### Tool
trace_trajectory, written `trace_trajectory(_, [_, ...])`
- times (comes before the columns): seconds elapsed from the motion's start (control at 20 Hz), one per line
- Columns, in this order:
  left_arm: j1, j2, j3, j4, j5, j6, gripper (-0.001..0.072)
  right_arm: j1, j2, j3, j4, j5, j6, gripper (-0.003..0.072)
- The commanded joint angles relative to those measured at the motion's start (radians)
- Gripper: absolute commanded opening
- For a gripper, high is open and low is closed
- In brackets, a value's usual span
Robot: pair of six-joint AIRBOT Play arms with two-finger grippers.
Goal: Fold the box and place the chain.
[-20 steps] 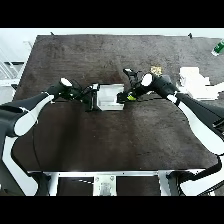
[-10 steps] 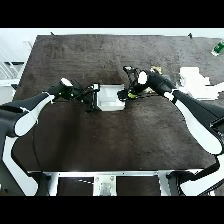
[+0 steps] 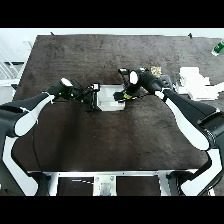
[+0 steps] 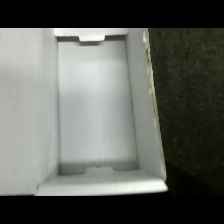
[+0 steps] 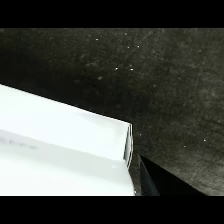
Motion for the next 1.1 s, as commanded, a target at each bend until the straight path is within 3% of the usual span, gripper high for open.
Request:
trace_trajectory(0.0, [0.001, 0.0, 0.0, 0.0, 0.001, -0.001, 0.0423, 0.018, -0.035, 0.034, -0.017, 0.024, 0.058, 0.0393])
trace_trajectory(0.55, [0.001, 0.0, 0.0, 0.0, 0.001, -0.001, 0.0423, 0.028, -0.046, 0.039, -0.088, 0.064, 0.231, 0.0309])
trace_trajectory(0.65, [0.001, 0.0, 0.0, 0.0, 0.001, -0.001, 0.0423, 0.029, -0.046, 0.039, -0.088, 0.064, 0.252, 0.0255])
trace_trajectory(0.75, [0.001, 0.0, 0.0, 0.0, 0.001, -0.001, 0.0423, 0.031, -0.047, 0.039, -0.087, 0.064, 0.26, 0.0251])
trace_trajectory(0.8, [0.001, 0.0, 0.0, 0.0, 0.001, -0.001, 0.0423, 0.031, -0.048, 0.039, -0.087, 0.064, 0.26, 0.0197])
trace_trajectory(0.95, [0.001, 0.0, 0.0, 0.0, 0.001, -0.001, 0.0423, 0.032, -0.05, 0.039, -0.087, 0.079, 0.264, 0.0167])
trace_trajectory(1.05, [0.001, 0.0, 0.0, 0.0, 0.001, -0.001, 0.0423, 0.032, -0.05, 0.04, -0.087, 0.082, 0.264, 0.0095])
